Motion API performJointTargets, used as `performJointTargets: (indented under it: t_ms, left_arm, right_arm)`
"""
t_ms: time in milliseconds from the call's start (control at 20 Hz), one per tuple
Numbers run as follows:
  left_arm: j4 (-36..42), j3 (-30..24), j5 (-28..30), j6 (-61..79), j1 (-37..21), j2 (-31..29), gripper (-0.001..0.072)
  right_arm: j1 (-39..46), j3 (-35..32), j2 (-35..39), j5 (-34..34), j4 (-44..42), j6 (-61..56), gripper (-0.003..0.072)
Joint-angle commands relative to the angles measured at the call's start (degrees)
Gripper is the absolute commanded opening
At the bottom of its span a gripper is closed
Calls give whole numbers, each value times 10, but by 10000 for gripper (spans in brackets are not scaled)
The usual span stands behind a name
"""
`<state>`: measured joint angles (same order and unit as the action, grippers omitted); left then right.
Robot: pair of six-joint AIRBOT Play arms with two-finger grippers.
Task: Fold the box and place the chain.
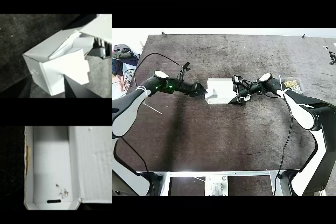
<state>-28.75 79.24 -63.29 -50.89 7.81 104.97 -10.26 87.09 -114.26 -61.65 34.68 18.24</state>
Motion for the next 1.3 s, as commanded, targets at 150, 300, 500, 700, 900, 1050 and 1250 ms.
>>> performJointTargets:
  t_ms: [150,300,500,700,900,1050,1250]
  left_arm:
    - [-75,40,-5,-118,36,0,425]
    - [-104,53,0,-157,47,0,425]
    - [-143,67,11,-207,62,0,425]
    - [-193,83,24,-278,83,0,424]
    - [-233,89,38,-333,98,0,424]
    - [-285,98,49,-392,117,0,424]
    - [-349,102,63,-467,144,0,415]
  right_arm:
    - [-1,0,0,0,0,0,406]
    - [-1,0,0,0,0,0,405]
    - [-1,0,0,0,0,0,405]
    - [-1,0,0,0,0,0,406]
    - [-1,0,0,0,0,0,406]
    - [-1,0,0,0,0,0,406]
    - [-1,0,0,0,0,0,406]
